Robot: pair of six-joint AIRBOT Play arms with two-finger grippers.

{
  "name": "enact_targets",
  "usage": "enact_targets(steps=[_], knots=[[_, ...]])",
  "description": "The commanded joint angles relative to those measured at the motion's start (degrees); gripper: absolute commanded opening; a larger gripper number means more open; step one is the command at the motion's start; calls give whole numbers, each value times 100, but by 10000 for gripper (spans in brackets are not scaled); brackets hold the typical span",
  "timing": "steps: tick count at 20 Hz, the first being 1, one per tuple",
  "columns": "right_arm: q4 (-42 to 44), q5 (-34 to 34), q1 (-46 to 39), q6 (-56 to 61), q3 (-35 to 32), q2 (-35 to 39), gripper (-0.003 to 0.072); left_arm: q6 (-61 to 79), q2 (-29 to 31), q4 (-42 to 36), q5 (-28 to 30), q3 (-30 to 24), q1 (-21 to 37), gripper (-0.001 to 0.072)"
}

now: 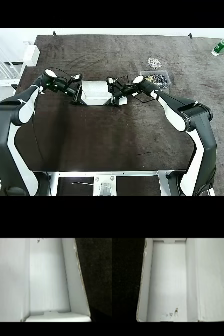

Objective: Fold the box and place the chain.

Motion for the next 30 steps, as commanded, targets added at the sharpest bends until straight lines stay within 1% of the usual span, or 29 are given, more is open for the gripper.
enact_targets(steps=[1,11,12,13,21,22,23,24,30], knots=[[2,-11,-2,2,0,0,545,37,4,-70,48,2,-4,707],[2,-9,-2,2,0,0,545,127,2,-166,74,0,-17,703],[2,-9,-2,2,0,0,544,90,2,-157,48,-2,-17,644],[2,-9,-2,2,0,0,545,46,-2,-153,44,-2,-17,627],[2,-9,-2,2,0,0,545,26,-2,-153,50,-2,-15,627],[2,-9,-2,2,0,0,545,28,-2,-153,52,-2,-15,629],[2,-9,-2,2,0,0,545,61,-2,-149,52,-2,-15,697],[2,-11,-2,2,0,0,545,133,-2,-146,46,0,-11,720],[2,-11,-2,2,0,0,545,297,28,-26,170,57,-11,720]])
